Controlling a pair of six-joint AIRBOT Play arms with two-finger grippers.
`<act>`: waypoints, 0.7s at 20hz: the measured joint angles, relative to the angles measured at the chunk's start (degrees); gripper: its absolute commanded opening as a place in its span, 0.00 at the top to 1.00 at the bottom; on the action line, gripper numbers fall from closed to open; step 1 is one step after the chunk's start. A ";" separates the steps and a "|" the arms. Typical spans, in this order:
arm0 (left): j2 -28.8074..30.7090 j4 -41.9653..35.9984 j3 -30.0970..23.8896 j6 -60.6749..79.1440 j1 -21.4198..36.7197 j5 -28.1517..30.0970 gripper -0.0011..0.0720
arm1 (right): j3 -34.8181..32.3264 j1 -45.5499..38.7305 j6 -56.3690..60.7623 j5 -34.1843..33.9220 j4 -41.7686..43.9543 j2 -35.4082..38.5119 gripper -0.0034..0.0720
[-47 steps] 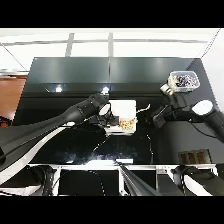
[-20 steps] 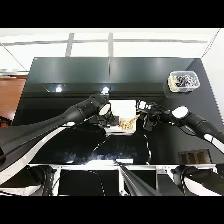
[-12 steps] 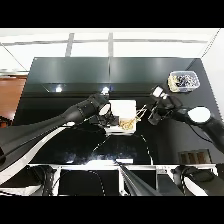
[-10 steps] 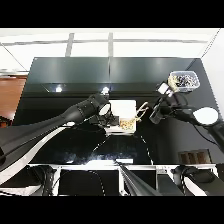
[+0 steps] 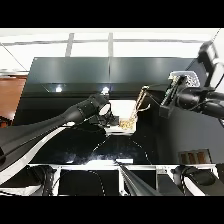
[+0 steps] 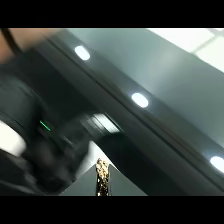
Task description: Fold the box and place the chain.
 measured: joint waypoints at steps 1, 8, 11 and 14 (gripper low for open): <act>0.00 0.02 0.00 0.00 0.00 0.00 0.94 | 0.57 0.22 0.68 0.39 2.23 -0.07 0.93; 0.00 0.02 -0.02 -0.02 -0.02 0.00 0.94 | -6.23 5.68 5.77 -0.94 0.20 -7.67 0.76; 0.00 0.02 0.00 -0.04 0.00 0.02 0.94 | -9.40 6.36 6.27 -2.51 -2.23 -12.61 0.19; 0.00 0.02 0.00 -0.07 0.00 0.00 0.94 | -10.08 3.67 5.95 -3.85 -7.43 -14.49 0.19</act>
